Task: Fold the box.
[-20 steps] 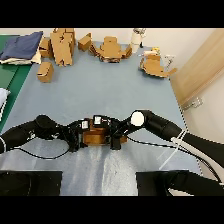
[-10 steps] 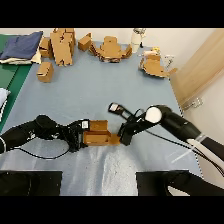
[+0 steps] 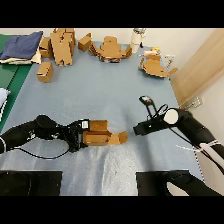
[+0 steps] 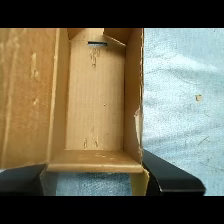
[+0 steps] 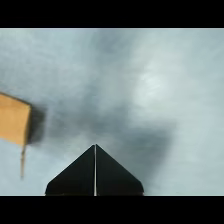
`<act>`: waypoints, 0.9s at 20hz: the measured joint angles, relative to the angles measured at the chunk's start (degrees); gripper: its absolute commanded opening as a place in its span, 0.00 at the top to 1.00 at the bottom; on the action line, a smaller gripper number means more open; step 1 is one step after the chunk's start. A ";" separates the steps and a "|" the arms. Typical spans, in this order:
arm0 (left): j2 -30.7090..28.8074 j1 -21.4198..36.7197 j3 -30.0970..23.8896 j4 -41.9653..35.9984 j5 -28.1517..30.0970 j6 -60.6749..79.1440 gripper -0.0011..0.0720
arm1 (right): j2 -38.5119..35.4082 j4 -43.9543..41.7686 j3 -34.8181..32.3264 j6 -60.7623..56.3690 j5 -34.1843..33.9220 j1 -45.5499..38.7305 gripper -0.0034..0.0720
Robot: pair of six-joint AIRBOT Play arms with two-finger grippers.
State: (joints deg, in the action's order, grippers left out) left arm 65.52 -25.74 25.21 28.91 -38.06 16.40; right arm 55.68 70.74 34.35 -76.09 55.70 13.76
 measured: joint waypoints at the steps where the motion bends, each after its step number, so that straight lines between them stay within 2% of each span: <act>1: 0.00 0.02 0.00 0.00 0.00 0.02 0.34 | 1.01 -3.54 -1.51 0.94 -1.11 0.33 0.95; 4: 0.00 0.00 0.00 0.00 0.02 0.02 0.34 | 3.54 -12.11 -4.20 3.50 -4.24 3.06 0.95; 7: 0.00 0.00 0.00 0.02 0.02 0.02 0.34 | 5.22 -16.94 -5.27 4.66 -6.88 6.58 0.95; 12: 0.00 0.02 0.00 0.02 0.02 0.02 0.34 | 6.01 -21.40 -5.68 5.46 -9.18 10.38 0.95; 16: 0.00 0.00 0.00 0.02 0.02 0.04 0.34 | 3.76 -22.95 -5.68 5.44 -9.75 11.32 0.95; 18: 0.00 0.02 0.00 0.02 0.02 0.02 0.34 | 2.34 -23.37 -5.55 4.94 -10.19 11.50 0.87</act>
State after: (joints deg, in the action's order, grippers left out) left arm 65.52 -25.71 25.21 28.93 -38.04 16.43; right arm 58.02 47.37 28.80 -71.16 45.52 25.26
